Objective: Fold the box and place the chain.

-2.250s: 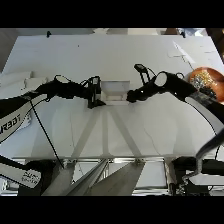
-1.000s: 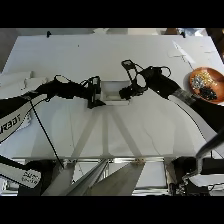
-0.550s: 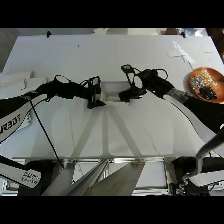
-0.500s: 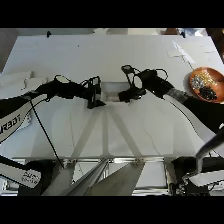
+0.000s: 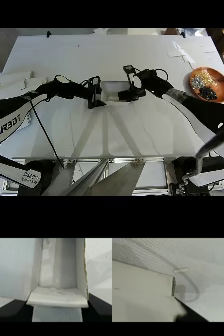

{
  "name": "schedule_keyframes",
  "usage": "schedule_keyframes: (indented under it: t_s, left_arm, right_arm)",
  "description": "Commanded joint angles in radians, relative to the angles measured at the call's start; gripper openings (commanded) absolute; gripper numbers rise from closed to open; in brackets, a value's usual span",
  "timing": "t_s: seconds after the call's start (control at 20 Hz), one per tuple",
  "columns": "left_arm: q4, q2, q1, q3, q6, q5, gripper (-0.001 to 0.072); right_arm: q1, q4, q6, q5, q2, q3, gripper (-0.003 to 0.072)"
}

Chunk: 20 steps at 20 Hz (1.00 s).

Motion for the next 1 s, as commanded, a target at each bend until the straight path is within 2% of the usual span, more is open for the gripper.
schedule_keyframes:
  t_s: [0.0, 0.15, 0.25, 0.45, 0.75, 0.8, 0.95]
  left_arm:
    - [-0.003, 0.001, 0.0, 0.001, -0.005, -0.003, 0.0376]
    - [-0.003, 0.001, 0.0, 0.001, -0.005, -0.003, 0.0376]
    - [-0.003, 0.001, 0.0, 0.001, -0.005, -0.003, 0.0376]
    - [-0.003, 0.001, 0.0, 0.001, -0.005, -0.003, 0.0376]
    - [-0.003, 0.001, 0.0, 0.001, -0.005, -0.003, 0.0376]
    - [-0.003, 0.001, 0.0, 0.001, -0.005, -0.003, 0.0376]
    - [-0.003, 0.001, 0.0, 0.001, -0.005, -0.003, 0.0376]
  right_arm:
    - [0.0, 0.002, 0.023, 0.045, 0.001, 0.032, 0.0319]
    - [0.0, -0.025, 0.024, 0.107, 0.001, 0.096, 0.0346]
    - [0.0, -0.024, 0.068, 0.11, 0.0, 0.115, 0.0437]
    - [0.001, -0.031, 0.14, 0.149, -0.036, 0.131, 0.0437]
    - [0.001, -0.054, 0.154, 0.235, -0.135, 0.253, 0.043]
    - [0.001, -0.054, 0.155, 0.235, -0.141, 0.261, 0.0362]
    - [0.0, -0.056, 0.212, 0.235, -0.145, 0.261, 0.0055]
